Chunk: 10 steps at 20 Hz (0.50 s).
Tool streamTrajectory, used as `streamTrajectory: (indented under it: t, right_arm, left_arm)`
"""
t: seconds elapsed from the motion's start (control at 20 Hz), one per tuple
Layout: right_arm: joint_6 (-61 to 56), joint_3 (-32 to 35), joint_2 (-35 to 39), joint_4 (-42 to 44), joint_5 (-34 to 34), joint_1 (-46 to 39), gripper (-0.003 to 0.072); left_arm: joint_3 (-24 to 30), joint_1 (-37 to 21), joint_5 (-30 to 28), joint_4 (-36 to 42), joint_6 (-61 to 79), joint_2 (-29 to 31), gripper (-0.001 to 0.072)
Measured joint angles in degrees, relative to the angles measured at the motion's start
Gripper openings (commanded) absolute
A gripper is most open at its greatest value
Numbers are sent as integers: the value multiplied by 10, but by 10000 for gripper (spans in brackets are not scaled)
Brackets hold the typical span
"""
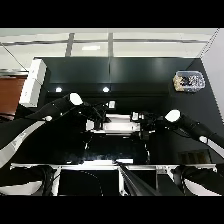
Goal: Fold the box and place the chain.
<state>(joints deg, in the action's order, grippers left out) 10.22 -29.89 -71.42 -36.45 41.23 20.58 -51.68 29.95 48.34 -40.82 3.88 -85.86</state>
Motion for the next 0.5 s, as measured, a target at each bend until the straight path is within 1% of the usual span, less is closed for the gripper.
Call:
streamTrajectory:
  t: [0.05,0.1,0.15,0.35,0.45,0.5]
  right_arm:
    - [0,0,0,0,0,0,412]
    - [0,0,0,0,0,0,330]
    - [0,0,0,0,0,0,230]
    - [0,0,0,-1,0,0,232]
    - [0,0,0,-1,0,0,232]
    - [0,0,0,-1,0,0,232]
  left_arm:
    - [0,0,1,0,0,0,231]
    - [0,0,1,3,0,0,349]
    - [0,0,1,15,-2,0,423]
    - [-5,-6,1,31,-28,18,428]
    - [-8,-17,3,10,-73,43,426]
    - [-9,-24,4,-7,-103,59,404]
